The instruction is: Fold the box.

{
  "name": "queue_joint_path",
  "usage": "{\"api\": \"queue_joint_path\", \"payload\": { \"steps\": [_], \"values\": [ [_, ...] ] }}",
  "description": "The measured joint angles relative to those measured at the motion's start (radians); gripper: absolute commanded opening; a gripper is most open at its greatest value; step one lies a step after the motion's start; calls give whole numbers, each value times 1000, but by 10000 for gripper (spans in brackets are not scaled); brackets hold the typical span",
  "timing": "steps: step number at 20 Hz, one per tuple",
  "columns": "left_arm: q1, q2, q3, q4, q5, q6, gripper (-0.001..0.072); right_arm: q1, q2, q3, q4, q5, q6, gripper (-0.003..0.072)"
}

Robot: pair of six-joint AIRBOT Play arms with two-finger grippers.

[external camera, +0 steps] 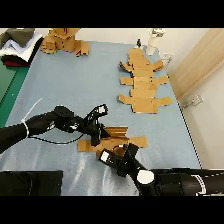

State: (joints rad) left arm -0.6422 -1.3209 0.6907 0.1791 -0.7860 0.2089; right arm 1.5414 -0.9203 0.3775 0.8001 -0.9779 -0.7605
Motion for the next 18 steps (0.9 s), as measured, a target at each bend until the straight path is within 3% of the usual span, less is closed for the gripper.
{"api": "queue_joint_path", "payload": {
  "steps": [8, 18],
  "values": [
    [0, 0, 0, 0, 0, 0, 12, -20, 119, -23, 2, -51, -68, 715],
    [0, 0, 0, 0, 0, 0, 13, -216, 358, -137, -14, 130, -240, 715]
  ]
}}
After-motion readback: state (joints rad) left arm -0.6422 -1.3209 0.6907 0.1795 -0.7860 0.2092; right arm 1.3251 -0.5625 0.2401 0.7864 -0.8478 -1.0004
